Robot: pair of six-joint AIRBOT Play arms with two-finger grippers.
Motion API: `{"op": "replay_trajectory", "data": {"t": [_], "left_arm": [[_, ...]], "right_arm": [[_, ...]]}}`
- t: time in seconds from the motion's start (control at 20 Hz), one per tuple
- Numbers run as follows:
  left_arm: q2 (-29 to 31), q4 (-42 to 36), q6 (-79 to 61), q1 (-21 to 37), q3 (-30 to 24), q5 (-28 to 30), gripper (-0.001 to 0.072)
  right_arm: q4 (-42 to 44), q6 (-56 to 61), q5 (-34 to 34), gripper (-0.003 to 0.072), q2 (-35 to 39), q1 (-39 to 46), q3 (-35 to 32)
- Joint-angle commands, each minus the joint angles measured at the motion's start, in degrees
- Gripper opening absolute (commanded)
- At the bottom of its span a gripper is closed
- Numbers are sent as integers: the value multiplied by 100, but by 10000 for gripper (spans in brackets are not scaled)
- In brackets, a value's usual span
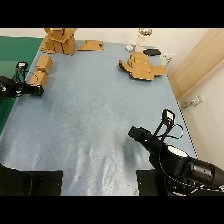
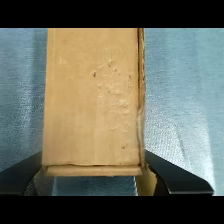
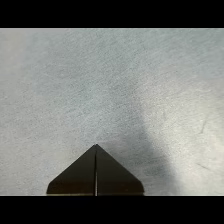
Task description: Fold the box.
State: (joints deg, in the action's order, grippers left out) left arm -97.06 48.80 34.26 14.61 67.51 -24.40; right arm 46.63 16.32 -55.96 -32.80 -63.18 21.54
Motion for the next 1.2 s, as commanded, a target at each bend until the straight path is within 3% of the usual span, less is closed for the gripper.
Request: {"op": "replay_trajectory", "data": {"t": [0.0, 0.25, 0.5, 0.8, 1.05, 1.1, 1.15], "left_arm": [[-9, 57, 28, 4, 4, -164, 698], [11, 291, 31, 13, 15, -356, 698], [17, 1499, 741, 13, 258, -1257, 698], [76, 1738, 953, 13, 417, -1825, 698], [315, 2514, 1405, 7, 485, -2743, 693], [411, 2514, 1427, 7, 546, -3008, 494], [507, 2507, 1410, 0, 610, -3252, 185]], "right_arm": [[-2, 0, 2, 1, 0, 0, 4], [-2, 0, 61, 1, 0, 0, 4], [0, -2, 63, 2, 0, 0, 4], [4, -2, 140, 2, 0, 0, 4], [4, -7, 302, 2, 0, 0, 4], [7, -15, 304, 2, 0, 0, 4], [7, -50, 304, 2, -2, 0, 4]]}}
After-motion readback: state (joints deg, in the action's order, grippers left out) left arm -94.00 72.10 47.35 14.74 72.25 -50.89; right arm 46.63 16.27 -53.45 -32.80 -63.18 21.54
